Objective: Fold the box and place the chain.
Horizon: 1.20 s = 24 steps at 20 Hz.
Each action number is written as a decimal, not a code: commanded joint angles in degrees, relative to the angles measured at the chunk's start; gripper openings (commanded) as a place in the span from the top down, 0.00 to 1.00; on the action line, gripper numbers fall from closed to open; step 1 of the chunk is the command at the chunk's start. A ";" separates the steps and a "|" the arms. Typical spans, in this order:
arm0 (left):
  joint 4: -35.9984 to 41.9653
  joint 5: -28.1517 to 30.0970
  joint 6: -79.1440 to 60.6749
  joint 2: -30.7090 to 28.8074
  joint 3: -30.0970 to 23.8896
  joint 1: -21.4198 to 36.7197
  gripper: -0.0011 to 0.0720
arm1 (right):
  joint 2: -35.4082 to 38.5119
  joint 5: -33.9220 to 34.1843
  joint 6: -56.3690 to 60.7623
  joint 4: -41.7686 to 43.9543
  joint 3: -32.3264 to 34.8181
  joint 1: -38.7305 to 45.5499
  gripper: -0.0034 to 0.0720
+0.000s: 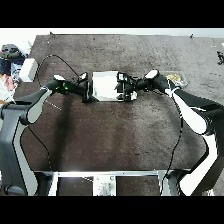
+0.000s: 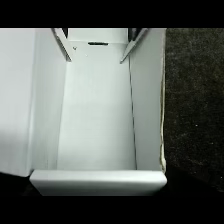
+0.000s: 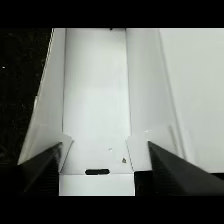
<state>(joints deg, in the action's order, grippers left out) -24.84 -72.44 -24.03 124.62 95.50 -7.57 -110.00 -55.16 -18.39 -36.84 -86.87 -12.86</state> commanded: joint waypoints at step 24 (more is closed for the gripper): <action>0.02 0.02 -0.02 0.02 0.02 0.00 0.43 | 7.13 -9.53 69.77 -11.76 1.68 16.55 0.91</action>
<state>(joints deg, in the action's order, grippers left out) -24.82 -72.42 -24.01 124.62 95.50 -7.57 -102.78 -61.45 41.67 -48.51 -86.30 0.51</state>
